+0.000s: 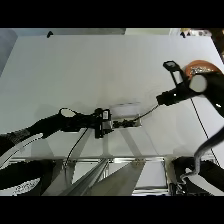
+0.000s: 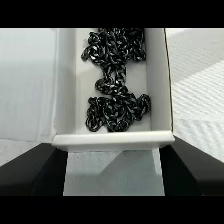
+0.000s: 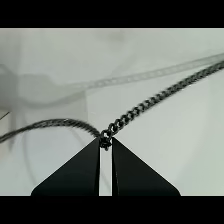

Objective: Fold the box and place the chain.

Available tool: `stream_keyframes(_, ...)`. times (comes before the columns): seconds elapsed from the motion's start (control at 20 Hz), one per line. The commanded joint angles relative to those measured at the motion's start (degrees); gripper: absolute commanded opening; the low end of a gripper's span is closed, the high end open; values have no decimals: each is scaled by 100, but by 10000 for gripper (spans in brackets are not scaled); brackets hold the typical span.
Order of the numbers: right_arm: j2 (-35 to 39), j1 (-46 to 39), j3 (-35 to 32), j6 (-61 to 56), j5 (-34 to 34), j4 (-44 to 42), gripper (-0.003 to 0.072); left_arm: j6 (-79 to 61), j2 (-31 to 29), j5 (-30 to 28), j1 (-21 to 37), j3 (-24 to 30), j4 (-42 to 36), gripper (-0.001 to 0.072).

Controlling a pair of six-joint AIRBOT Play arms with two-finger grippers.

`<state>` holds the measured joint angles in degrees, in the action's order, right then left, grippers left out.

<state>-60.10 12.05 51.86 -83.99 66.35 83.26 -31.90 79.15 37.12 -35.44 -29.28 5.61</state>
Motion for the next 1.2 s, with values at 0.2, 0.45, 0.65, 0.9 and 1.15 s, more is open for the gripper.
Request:
stream_keyframes(0.2,1926,2,2,361,654,-1541,15,-2,-7,0,-2,-4,0,136)
stream_keyframes(0.45,2424,2,0,483,656,-2514,15,-2,-7,-2,-2,-4,0,136)
stream_keyframes(0.65,2424,4,-2,713,518,-3274,15,-2,-7,-2,-2,-4,0,136)
stream_keyframes(0.9,2385,4,-243,960,-166,-3727,15,-2,-7,-2,-2,-4,-2,136)
stream_keyframes(1.15,1932,468,-546,1451,-328,-3786,16,-2,-7,-2,-2,-2,0,136)
